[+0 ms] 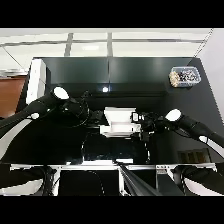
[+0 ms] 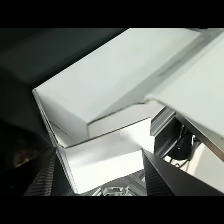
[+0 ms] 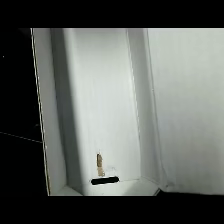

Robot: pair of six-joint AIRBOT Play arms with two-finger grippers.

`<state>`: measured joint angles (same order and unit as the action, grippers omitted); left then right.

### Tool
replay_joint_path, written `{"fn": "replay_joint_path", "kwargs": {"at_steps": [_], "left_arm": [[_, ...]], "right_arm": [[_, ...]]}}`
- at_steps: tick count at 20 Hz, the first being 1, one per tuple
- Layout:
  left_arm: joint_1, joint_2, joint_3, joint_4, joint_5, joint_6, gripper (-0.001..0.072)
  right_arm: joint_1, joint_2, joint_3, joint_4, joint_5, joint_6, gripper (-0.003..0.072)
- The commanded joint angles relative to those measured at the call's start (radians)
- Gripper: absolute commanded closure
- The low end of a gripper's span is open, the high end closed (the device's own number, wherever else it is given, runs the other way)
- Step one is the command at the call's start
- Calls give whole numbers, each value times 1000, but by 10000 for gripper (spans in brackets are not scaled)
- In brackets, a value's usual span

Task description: Fold the box and place the chain.

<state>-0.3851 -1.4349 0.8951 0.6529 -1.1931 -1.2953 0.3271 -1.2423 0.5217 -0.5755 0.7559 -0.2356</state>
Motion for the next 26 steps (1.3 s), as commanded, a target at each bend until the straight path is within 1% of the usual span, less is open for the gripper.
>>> {"fn": "replay_joint_path", "kwargs": {"at_steps": [1,5,6,9,11,14,21,23,26], "left_arm": [[-13,17,16,28,8,-44,117],[-13,22,16,28,16,-70,117],[-18,23,16,27,21,-75,139],[-50,23,16,31,33,-82,140],[-77,23,16,78,37,-111,145],[-109,23,16,151,43,-177,171],[-163,22,16,175,131,-244,171],[-169,22,18,202,131,-266,171],[-200,22,43,277,140,-314,170]], "right_arm": [[0,0,1,0,0,0,557],[0,0,0,1,0,0,557],[0,0,0,1,0,0,557],[0,0,1,1,0,0,557],[0,0,1,1,0,0,557],[0,0,1,1,0,0,557],[0,0,1,1,0,0,557],[0,0,0,1,0,0,557],[0,0,0,1,0,0,558]]}}
